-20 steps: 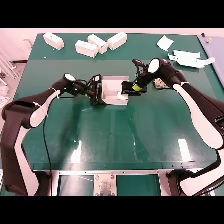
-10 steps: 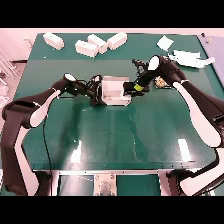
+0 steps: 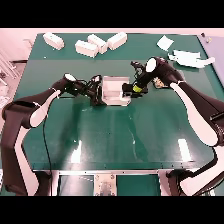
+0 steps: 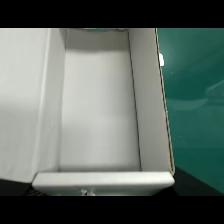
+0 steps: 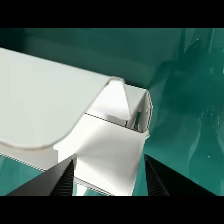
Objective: Fold the box and place the chain.
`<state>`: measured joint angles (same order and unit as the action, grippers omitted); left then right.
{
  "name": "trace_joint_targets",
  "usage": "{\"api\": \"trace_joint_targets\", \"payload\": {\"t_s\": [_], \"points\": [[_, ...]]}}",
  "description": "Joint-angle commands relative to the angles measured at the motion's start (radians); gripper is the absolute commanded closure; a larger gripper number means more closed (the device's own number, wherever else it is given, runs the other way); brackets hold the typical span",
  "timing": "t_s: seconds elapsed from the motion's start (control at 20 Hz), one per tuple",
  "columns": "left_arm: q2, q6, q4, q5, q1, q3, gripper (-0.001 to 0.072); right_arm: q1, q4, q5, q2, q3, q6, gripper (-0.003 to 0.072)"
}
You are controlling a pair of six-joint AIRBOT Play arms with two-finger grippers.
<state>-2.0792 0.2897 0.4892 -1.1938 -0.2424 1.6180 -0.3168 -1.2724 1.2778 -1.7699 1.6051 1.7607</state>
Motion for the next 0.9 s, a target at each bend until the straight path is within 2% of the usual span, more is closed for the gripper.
{"api": "trace_joint_targets", "payload": {"t_s": [0.0, 0.15, 0.3, 0.45, 0.6, 0.8, 0.85], "points": [[0.0, -0.001, 0.0, 0.0, 0.0, 0.0, 0.03, -0.008, -0.003, -0.01, -0.015, 0.001, 0.027, 0.0157], [0.0, -0.001, 0.0, -0.001, 0.0, 0.0, 0.0299, -0.015, -0.003, -0.018, -0.03, 0.001, 0.042, 0.0158], [0.0, -0.001, 0.0, -0.001, 0.0, 0.0, 0.03, -0.028, -0.004, -0.094, -0.031, 0.001, 0.042, 0.017], [0.0, -0.001, 0.0, -0.001, 0.0, 0.0, 0.0299, -0.03, -0.003, -0.098, -0.047, 0.001, 0.043, 0.0172], [0.0, -0.001, 0.0, -0.003, 0.0, 0.0, 0.0299, -0.03, -0.005, -0.099, -0.055, 0.001, 0.042, 0.0245], [0.0, -0.001, 0.0, -0.003, 0.0, 0.0, 0.0299, -0.03, -0.019, -0.099, -0.07, 0.01, 0.043, 0.0247], [0.0, -0.001, 0.0, -0.003, 0.0, 0.0, 0.0299, -0.031, -0.02, -0.098, -0.079, 0.024, 0.043, 0.027]]}}
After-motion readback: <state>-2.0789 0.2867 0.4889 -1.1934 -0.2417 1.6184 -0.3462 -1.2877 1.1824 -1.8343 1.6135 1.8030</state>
